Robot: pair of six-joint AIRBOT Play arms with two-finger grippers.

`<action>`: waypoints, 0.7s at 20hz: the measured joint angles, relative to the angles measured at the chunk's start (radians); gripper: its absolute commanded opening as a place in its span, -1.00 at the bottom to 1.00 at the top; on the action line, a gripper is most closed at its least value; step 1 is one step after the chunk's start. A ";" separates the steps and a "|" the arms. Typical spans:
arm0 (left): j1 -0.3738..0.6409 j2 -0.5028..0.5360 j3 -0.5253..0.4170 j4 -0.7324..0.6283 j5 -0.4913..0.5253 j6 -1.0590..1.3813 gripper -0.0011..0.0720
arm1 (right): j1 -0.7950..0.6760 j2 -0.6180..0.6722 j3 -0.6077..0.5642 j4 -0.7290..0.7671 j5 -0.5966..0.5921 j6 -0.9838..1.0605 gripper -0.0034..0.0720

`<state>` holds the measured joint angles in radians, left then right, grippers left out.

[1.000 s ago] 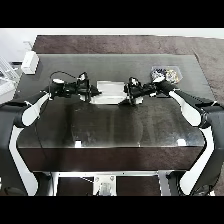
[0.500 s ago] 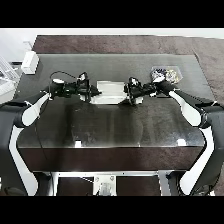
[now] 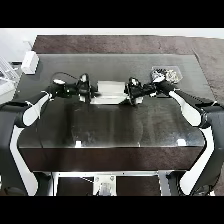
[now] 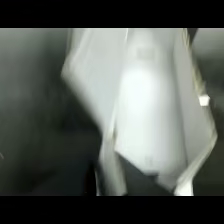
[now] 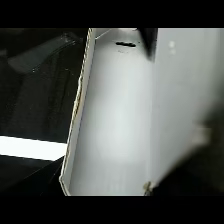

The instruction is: Fold the box and place the chain.

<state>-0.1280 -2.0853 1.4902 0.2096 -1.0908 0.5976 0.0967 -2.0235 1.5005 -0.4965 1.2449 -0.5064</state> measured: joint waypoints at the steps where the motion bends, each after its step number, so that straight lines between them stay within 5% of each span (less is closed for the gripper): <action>1: 0.001 0.012 0.003 -0.015 -0.007 0.003 0.31 | 0.000 0.000 0.000 0.000 0.000 0.000 0.46; 14: 0.010 0.129 0.008 -0.176 -0.101 0.006 0.38 | 0.000 0.000 0.000 0.006 -0.002 0.000 0.46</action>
<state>-0.1181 -1.9564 1.4979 0.0334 -1.1919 0.6033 0.0967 -2.0239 1.5005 -0.4908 1.2434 -0.5060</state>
